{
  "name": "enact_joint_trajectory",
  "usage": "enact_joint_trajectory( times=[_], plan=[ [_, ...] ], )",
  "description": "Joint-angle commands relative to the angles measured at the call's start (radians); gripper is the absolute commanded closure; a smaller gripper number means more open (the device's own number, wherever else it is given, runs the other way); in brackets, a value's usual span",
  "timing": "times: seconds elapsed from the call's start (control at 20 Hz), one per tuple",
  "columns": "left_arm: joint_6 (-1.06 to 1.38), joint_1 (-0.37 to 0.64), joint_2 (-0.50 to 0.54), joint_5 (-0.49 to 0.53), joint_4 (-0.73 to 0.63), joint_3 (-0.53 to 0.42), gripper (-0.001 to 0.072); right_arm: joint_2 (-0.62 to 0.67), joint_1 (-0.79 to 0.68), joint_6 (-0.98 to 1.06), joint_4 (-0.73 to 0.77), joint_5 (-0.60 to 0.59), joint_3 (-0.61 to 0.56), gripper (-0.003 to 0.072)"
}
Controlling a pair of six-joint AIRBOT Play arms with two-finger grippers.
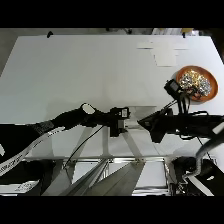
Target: Fold the box and place the chain.
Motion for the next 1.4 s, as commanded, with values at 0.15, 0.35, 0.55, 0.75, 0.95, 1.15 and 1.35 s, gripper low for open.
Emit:
enact_joint_trajectory(
  times=[0.15, 0.35, 0.55, 0.75, 0.95, 1.15, 1.35],
  plan=[
    [0.0, 0.0, 0.0, 0.0, 0.0, 0.0, 0.0538, -0.17, 0.087, -0.06, -0.025, -0.174, -0.094, 0.0672],
    [0.0, 0.0, 0.0, 0.0, 0.0, 0.0, 0.0538, -0.254, 0.089, -0.047, -0.107, -0.223, -0.094, 0.0672],
    [0.0, 0.0, 0.0, 0.0, 0.0, 0.0, 0.0538, -0.262, 0.089, 0.024, -0.204, -0.237, -0.094, 0.0592],
    [0.0, 0.0, 0.0, 0.0, 0.0, 0.0, 0.0538, -0.262, 0.089, 0.109, -0.33, -0.227, -0.093, 0.0518],
    [0.0, 0.0, 0.0, 0.0, 0.0, 0.0, 0.0538, -0.259, 0.088, 0.109, -0.37, -0.056, 0.034, 0.0538],
    [0.0, 0.0, 0.0, 0.0, 0.0, 0.0, 0.0538, -0.259, -0.022, 0.106, -0.429, 0.124, 0.25, 0.0672],
    [0.0, 0.0, 0.0, 0.0, 0.0, 0.0, 0.0538, -0.277, -0.219, 0.131, -0.528, 0.118, 0.27, 0.0672]
  ],
)
